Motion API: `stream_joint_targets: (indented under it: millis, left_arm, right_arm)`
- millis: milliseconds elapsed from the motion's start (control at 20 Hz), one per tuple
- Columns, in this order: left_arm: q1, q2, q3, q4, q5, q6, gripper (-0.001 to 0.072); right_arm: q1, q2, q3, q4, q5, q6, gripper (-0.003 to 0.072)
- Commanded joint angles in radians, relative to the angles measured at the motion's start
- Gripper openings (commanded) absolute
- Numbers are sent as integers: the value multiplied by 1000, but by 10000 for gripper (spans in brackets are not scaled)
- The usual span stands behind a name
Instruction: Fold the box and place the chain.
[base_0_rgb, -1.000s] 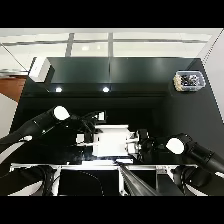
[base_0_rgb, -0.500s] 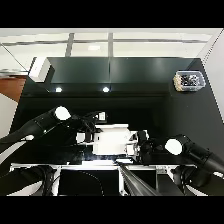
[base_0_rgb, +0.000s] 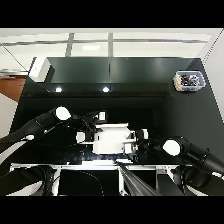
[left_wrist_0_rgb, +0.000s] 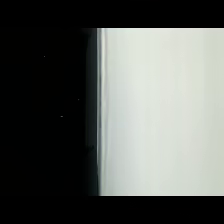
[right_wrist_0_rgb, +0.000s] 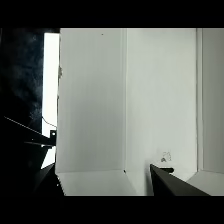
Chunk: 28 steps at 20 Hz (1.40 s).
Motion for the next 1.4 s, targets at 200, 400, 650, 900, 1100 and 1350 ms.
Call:
stream_joint_targets:
  millis: [200,400,650,900,1100,1350]
  left_arm:
    - [0,0,1,0,2,0,27]
    - [0,0,1,0,2,0,27]
    - [0,0,1,0,2,-1,27]
    - [0,0,2,0,2,-1,27]
    - [0,0,2,0,2,0,26]
    - [0,0,2,0,2,0,27]
  right_arm:
    - [1,0,13,68,-48,89,707]
    - [0,10,26,62,-130,93,708]
    - [-64,37,58,10,-154,169,708]
    - [-126,37,81,7,-79,175,708]
    - [-139,27,81,21,-53,174,708]
    - [-144,-30,81,197,-1,-112,708]
